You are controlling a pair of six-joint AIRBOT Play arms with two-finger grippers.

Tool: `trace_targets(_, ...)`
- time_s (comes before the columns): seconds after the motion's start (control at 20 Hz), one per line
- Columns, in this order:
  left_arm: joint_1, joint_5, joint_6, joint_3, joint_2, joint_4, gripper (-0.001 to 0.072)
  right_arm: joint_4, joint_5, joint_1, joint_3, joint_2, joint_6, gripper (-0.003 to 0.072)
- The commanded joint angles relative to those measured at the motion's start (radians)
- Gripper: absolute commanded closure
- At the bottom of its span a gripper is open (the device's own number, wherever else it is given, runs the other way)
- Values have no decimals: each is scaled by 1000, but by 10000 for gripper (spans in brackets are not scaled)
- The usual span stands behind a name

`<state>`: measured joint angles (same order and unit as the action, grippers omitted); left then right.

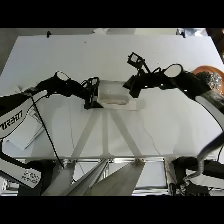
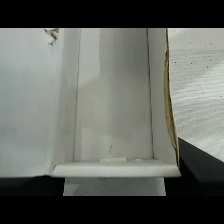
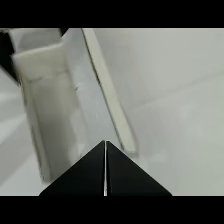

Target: Fold the box and place the chain.

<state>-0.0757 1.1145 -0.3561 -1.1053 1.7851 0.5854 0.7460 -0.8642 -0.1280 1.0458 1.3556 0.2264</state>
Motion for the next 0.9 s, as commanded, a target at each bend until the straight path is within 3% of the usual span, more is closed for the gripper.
trace_targets(0.0, 0, 0, 2, 0, -1, -1, 374, 241, -167, 3, 0, -156, 12, 676)
trace_targets(0.1, 0, 0, 2, 0, -1, -1, 374, 312, -199, 5, -15, -188, 69, 672)
trace_targets(0.15, 0, 0, 2, 0, -1, -1, 374, 321, -191, 5, -32, -189, 92, 607)
trace_targets(0.2, 0, 0, 2, 0, -1, -1, 374, 322, -153, 5, -67, -188, 90, 453)
trace_targets(0.25, 0, 0, 2, 0, -1, -1, 374, 321, -92, 5, -109, -188, 88, 349)
trace_targets(0.3, 0, 0, 2, 0, -1, -1, 374, 320, -10, 5, -160, -188, 61, 290)
trace_targets(0.4, 0, 0, 2, 0, -1, -1, 374, 317, 112, 6, -239, -175, -64, 268)
trace_targets(0.5, 0, 0, 2, 0, -1, -1, 374, 260, 143, 6, -259, -131, -278, 268)
trace_targets(0.7, 0, 0, 2, 0, -1, -1, 374, -12, 193, 5, -259, -19, -623, 242)
trace_targets(0.85, 0, 0, 2, 0, -1, -1, 374, -140, 215, 6, -259, 56, -745, 247)
